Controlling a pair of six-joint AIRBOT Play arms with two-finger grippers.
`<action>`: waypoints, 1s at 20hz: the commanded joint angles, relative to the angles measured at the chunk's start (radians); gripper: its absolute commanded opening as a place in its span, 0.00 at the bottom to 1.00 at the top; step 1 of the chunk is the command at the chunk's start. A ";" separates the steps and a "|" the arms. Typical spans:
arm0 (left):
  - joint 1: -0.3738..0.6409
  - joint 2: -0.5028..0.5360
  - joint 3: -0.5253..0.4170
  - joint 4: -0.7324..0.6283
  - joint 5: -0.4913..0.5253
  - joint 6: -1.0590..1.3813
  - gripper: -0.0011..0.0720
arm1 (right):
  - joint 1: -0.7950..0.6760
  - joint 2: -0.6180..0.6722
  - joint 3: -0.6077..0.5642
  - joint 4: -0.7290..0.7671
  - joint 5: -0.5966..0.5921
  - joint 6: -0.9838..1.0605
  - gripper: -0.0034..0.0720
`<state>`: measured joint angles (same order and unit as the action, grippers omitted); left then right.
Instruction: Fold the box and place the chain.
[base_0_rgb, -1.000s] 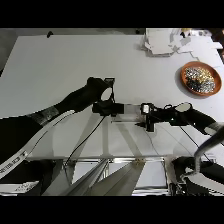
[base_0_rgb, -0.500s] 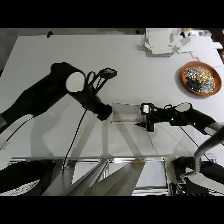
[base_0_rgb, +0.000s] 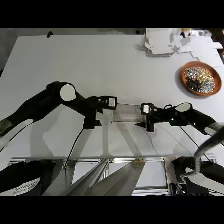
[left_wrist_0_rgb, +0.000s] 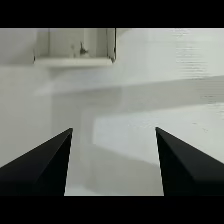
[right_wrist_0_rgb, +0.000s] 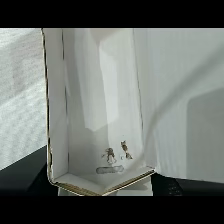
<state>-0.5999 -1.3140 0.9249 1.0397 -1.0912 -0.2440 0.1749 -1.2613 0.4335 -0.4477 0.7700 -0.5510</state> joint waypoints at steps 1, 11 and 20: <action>0.035 -0.095 -0.031 -0.192 0.086 0.332 0.80 | 0.000 0.000 0.000 0.000 0.000 0.000 0.62; 0.078 -0.203 -0.056 -0.359 0.194 0.396 0.97 | 0.000 0.000 0.000 0.000 0.000 0.000 0.62; 0.075 -0.206 -0.094 -0.510 0.230 0.510 0.97 | 0.000 0.000 0.000 0.000 0.000 0.000 0.62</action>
<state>-0.5240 -1.5185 0.8360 0.5686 -0.8719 0.2348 0.1749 -1.2613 0.4335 -0.4480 0.7700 -0.5510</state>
